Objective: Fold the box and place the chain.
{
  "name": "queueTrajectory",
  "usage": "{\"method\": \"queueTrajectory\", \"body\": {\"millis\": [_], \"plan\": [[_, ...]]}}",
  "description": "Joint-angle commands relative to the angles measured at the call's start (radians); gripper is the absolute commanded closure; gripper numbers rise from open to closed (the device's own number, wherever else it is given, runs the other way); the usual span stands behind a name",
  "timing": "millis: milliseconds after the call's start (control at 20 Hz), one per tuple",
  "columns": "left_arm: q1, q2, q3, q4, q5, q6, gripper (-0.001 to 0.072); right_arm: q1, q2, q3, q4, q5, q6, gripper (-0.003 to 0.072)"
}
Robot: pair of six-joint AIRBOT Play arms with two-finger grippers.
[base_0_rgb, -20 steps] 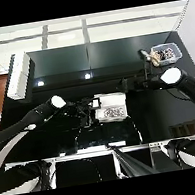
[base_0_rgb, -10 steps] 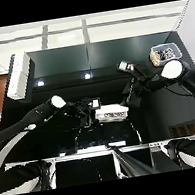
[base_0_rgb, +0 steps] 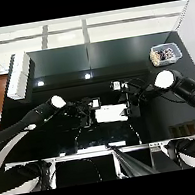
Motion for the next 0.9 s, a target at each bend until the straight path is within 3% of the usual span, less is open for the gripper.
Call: {"method": "queueTrajectory", "body": {"millis": [0,150,300,350,550,600,850], "plan": [[0.0,0.0,0.001,0.0,0.0,0.0,0.0372,0.007,0.0,-0.005,0.01,-0.006,-0.028,-0.0012],[0.0,0.0,0.001,0.0,0.0,0.0,0.0371,0.007,0.0,-0.019,0.008,-0.012,-0.028,0.0019],[0.0,0.0,0.001,0.0,0.0,0.0,0.0371,0.007,0.001,-0.021,0.005,-0.013,-0.025,0.0394],[0.0,0.0,0.001,0.0,0.0,0.0,0.037,0.007,0.001,-0.021,0.005,-0.013,-0.012,0.0449],[0.0,0.0,0.001,0.0,0.0,0.0,0.037,0.007,0.001,-0.021,0.006,-0.011,0.039,0.0452],[0.0,0.0,0.001,0.0,0.0,0.0,0.037,0.007,0.001,-0.021,0.006,-0.008,0.042,0.053],[0.0,0.0,0.001,0.0,0.0,0.0,0.0359,0.007,0.008,-0.021,0.008,-0.005,0.042,0.0531]]}}
